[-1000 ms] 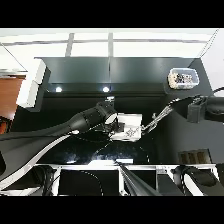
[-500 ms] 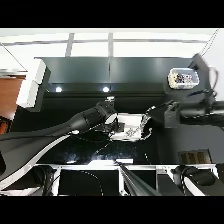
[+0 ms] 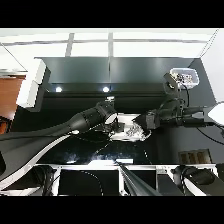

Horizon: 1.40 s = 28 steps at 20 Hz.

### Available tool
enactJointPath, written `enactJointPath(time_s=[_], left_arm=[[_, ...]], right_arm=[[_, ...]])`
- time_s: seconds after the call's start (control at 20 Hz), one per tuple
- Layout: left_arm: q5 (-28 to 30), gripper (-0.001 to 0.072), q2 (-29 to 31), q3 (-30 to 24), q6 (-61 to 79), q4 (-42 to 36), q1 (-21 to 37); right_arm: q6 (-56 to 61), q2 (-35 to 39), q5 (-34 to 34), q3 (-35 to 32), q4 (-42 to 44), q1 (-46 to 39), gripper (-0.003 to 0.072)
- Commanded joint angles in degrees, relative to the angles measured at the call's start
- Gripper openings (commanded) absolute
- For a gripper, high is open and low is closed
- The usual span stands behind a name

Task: Fold the box and place the chain.

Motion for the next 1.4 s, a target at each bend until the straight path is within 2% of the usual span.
enactJointPath(time_s=[0.0, 0.1, 0.2, 0.25, 0.35, 0.5, 0.65, 0.95, 1.15, 1.35], left_arm=[[-0.1, 0.0027, 0.0, 0.0, 0.0, 0.0, 0.0], [-0.2, 0.0028, 0.0, 0.0, 0.0, 0.0, 0.0], [-0.1, 0.0028, 0.0, 0.0, 0.0, 0.0, 0.0], [-0.1, 0.0027, 0.0, 0.0, 0.0, 0.0, 0.0], [-0.1, 0.0027, 0.0, 0.0, 0.0, 0.0, 0.0], [-0.1, 0.0027, 0.0, 0.0, 0.0, 0.0, 0.0], [-0.1, 0.0027, 0.0, 0.0, 0.0, 0.0, 0.0], [-0.1, 0.0027, 0.0, 0.0, 0.0, 0.0, 0.0], [-0.1, 0.0027, 0.0, 0.0, 0.0, 0.0, 0.0], [-0.1, 0.0027, 0.0, 0.0, 0.0, 0.0, 0.0]], right_arm=[[-1.0, -0.4, 2.7, -0.2, -0.1, -5.5, 0.0615], [-6.1, -0.2, 8.4, 0.1, -1.7, -13.0, 0.0614], [-12.2, -0.1, 11.4, -0.1, -10.5, -20.3, 0.0614], [-15.0, -0.1, 10.5, -1.1, -15.4, -22.6, 0.0615], [-22.9, -0.1, 5.6, -6.6, -16.9, -24.3, 0.0614], [-42.8, -0.6, -3.7, -16.8, -10.1, -20.5, 0.0622], [-63.9, -1.2, -8.3, -21.6, -9.6, -12.9, 0.0622], [-76.7, -9.5, -14.6, -21.7, -9.2, -2.9, 0.0622], [-80.0, -11.7, -19.1, -21.7, -6.6, -1.9, 0.0621], [-82.1, -12.6, -20.4, -21.7, -4.5, -1.9, 0.0621]])
